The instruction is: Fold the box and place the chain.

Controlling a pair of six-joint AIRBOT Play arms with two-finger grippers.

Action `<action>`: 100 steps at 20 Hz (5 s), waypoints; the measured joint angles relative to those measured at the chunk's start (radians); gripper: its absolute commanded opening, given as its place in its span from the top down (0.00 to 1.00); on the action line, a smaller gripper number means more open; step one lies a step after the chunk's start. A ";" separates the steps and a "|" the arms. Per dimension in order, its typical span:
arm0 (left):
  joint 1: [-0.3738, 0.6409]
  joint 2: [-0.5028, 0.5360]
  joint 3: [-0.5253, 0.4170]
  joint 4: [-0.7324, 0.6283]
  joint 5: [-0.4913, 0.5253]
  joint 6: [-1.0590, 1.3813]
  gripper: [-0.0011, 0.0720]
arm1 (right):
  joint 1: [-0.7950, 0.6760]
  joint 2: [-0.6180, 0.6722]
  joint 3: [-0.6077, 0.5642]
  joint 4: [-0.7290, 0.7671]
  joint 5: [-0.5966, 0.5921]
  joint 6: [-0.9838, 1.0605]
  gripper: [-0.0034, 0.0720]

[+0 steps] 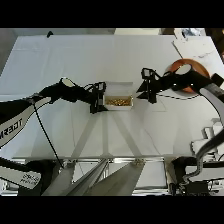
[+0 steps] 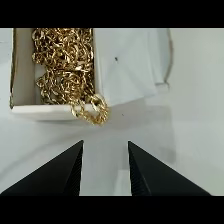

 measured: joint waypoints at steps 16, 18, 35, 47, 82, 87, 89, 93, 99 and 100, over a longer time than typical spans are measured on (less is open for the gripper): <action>0.000 0.000 0.000 0.001 -0.001 0.001 0.78 | 0.043 -0.043 0.000 0.039 -0.023 -0.071 0.94; 0.000 0.000 0.000 0.001 -0.002 0.001 0.78 | 0.043 -0.024 0.000 0.027 -0.016 -0.071 0.94; 0.000 0.000 0.000 0.000 0.000 0.000 0.78 | 0.155 0.138 0.045 -0.023 0.090 0.277 0.57; 0.000 0.000 0.000 0.000 0.000 0.000 0.78 | 0.157 -0.124 0.636 -0.018 0.195 0.984 0.65; 0.000 0.000 0.000 0.000 0.000 0.000 0.78 | 0.363 0.064 0.174 -0.284 -0.072 0.766 0.40; 0.000 0.000 0.000 0.000 0.000 0.000 0.78 | 0.407 0.089 0.138 -0.328 -0.153 0.757 0.31; 0.000 0.000 0.000 0.000 0.000 0.000 0.78 | 0.422 0.110 0.129 -0.334 -0.178 0.756 0.32; 0.000 0.000 0.000 0.000 0.000 0.000 0.78 | 0.449 0.167 0.067 -0.341 -0.241 0.737 0.33; 0.000 0.000 0.000 0.000 0.000 0.000 0.78 | 0.481 0.214 -0.052 -0.345 -0.328 0.691 0.33; 0.000 0.000 0.000 0.000 0.000 0.000 0.78 | 0.483 0.217 -0.061 -0.349 -0.349 0.688 0.33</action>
